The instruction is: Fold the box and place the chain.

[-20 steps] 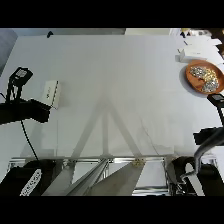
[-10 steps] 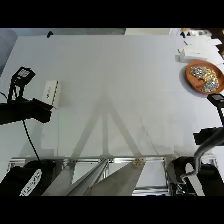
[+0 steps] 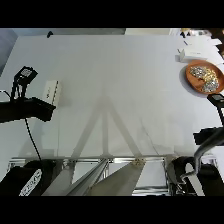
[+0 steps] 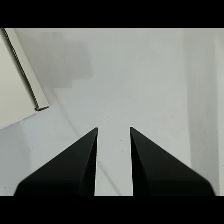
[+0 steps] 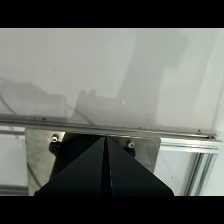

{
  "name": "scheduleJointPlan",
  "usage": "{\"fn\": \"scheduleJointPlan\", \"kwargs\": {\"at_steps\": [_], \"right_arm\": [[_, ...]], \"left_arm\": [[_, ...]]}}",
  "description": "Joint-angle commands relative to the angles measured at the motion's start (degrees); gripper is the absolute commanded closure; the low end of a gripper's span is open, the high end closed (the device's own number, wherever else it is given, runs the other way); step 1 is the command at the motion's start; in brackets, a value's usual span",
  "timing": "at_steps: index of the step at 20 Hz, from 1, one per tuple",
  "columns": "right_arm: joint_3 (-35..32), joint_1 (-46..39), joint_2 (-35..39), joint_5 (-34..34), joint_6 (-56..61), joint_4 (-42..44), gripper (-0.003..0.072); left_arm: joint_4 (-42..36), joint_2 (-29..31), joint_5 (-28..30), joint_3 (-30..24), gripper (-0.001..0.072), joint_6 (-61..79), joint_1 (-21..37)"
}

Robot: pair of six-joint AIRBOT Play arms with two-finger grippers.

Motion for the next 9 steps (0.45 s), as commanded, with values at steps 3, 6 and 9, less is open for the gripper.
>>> {"fn": "scheduleJointPlan", "kwargs": {"at_steps": [3, 6, 9], "right_arm": [[0.0, 0.0, 0.1, 0.0, 0.0, 0.0, 0.0667], [0.0, 0.0, 0.1, 0.0, 0.0, 0.0, 0.0667], [0.0, 0.0, 0.1, 0.0, 0.0, 0.0, 0.0667]], "left_arm": [[0.0, -0.9, 0.1, 0.0, 0.0478, 0.0, 0.0], [0.3, -0.8, 0.1, 0.0, 0.0504, 0.0, 0.0], [0.4, -0.8, 0.1, 0.0, 0.0504, 0.0, 0.0]]}}
